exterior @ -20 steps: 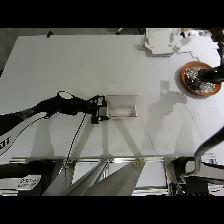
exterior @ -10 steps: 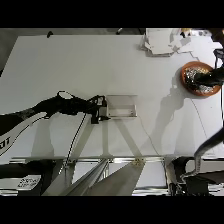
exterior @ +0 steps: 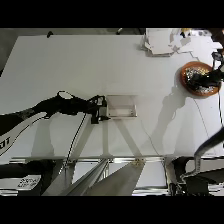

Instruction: Fold the box and place the chain.

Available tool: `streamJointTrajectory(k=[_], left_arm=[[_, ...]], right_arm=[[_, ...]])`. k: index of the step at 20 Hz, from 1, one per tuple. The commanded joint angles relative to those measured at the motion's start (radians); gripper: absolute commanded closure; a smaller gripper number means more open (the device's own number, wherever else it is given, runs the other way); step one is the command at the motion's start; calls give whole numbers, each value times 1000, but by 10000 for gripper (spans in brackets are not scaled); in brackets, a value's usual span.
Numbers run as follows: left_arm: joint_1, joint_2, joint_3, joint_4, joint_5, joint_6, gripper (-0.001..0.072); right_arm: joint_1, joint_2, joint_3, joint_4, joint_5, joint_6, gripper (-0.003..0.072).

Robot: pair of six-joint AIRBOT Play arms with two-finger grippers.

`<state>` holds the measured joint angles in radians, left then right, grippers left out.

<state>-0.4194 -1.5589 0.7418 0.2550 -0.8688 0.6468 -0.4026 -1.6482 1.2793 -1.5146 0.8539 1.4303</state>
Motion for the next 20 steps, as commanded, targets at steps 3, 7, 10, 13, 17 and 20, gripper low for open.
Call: streamJointTrajectory(k=[3, 7, 10, 13, 17, 20], left_arm=[[0, 0, 0, 0, 0, 0, 527], [0, 0, 0, 0, 0, 0, 527], [0, 0, 0, 0, 0, 0, 527], [0, 0, 0, 0, 0, 0, 527], [0, 0, 0, 0, 0, 0, 527], [0, 0, 0, 0, 0, 0, 527]], right_arm=[[0, 61, 1, 0, 23, 8, 667], [0, 269, 1, 2, 39, -49, 667], [7, 466, 0, 36, 106, -114, 667], [10, 655, 1, 144, 120, -124, 667], [24, 826, 0, 391, 235, -209, 667], [118, 880, 0, 371, 287, -208, 667]])
